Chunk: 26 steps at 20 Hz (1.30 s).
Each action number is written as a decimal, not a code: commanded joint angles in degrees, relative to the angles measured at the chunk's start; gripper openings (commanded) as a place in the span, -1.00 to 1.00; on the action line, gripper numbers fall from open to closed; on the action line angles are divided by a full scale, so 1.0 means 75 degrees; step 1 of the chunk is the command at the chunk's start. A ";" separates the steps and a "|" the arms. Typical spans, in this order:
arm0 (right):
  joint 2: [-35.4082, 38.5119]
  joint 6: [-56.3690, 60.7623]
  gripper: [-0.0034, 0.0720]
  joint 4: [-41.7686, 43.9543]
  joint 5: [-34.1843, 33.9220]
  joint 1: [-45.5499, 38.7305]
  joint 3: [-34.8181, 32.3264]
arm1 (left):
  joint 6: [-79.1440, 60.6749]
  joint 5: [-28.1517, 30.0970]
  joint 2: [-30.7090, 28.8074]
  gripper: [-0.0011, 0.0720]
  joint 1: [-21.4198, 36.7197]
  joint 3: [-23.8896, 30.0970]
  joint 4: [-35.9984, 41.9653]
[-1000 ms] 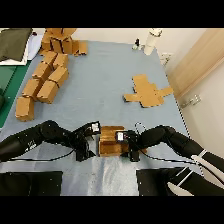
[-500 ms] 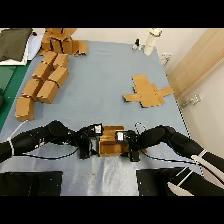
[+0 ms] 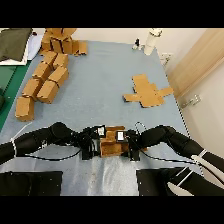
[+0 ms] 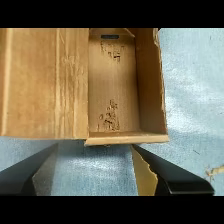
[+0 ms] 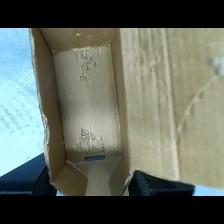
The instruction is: Fold the box.
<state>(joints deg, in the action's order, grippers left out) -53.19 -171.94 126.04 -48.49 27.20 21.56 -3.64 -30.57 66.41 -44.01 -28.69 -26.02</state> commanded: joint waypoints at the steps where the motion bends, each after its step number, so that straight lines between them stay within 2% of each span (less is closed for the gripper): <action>1: 0.0006 0.0003 0.58 0.0020 -0.0009 0.0009 0.0003 | 0.0015 0.0085 0.0003 0.92 -0.0023 -0.0006 -0.0061; 6: 0.0006 0.0003 0.58 0.0020 -0.0009 0.0009 0.0003 | 0.0956 -0.0090 -0.0006 0.92 -0.0023 -0.0006 -0.1376; 10: 0.0006 0.0003 0.58 0.0020 -0.0012 0.0009 0.0003 | 0.1416 -0.0393 -0.0259 0.92 -0.0020 -0.0006 -0.1746; 13: 0.0006 0.0003 0.58 0.0020 -0.0009 0.0009 0.0003 | 0.1609 -0.0618 -0.0367 0.93 -0.0003 -0.0006 -0.1635; 15: 0.0006 0.0003 0.58 0.0020 -0.0012 0.0009 0.0003 | 0.1603 -0.0650 -0.0356 0.95 -0.0111 -0.0006 -0.1128; 18: 0.0006 0.0003 0.58 0.0020 -0.0009 0.0009 0.0003 | 0.1606 -0.0157 -0.0303 0.95 -0.0399 -0.0009 -0.0947; 26: 0.0006 0.0003 0.58 0.0020 -0.0009 0.0009 0.0003 | 0.1603 -0.0061 -0.0137 0.95 -0.0472 -0.0009 -0.0667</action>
<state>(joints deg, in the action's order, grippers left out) -53.19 -171.94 126.19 -48.56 27.27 21.56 8.40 -31.42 65.23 -47.40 -28.69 -31.99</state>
